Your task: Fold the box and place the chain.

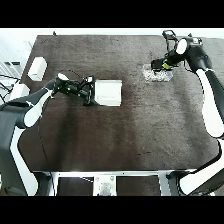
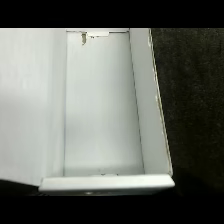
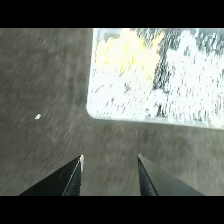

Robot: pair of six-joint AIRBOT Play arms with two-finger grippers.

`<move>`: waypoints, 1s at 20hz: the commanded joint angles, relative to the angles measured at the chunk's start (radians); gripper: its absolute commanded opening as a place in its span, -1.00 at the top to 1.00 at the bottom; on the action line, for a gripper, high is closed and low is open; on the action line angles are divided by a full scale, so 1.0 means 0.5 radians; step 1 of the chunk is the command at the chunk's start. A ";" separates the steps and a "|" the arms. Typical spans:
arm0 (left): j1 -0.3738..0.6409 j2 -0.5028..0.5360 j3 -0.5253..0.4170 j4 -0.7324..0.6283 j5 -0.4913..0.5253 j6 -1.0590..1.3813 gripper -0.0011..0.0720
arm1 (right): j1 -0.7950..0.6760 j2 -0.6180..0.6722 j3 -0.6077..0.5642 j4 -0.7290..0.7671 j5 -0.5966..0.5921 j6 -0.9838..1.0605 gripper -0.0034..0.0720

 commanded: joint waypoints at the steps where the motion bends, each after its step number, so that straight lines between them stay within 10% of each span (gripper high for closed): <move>1: 0.001 0.000 0.000 0.000 0.001 -0.001 -0.47 | -0.152 -0.131 0.002 0.243 -0.230 -0.272 -0.19; 14: 0.001 0.000 0.000 0.001 0.001 -0.001 -0.47 | -0.140 -0.426 0.051 0.517 -0.307 -0.409 -0.02; 20: 0.001 0.000 0.000 0.001 0.002 0.000 -0.47 | -0.140 -0.440 0.084 0.515 -0.308 -0.409 0.86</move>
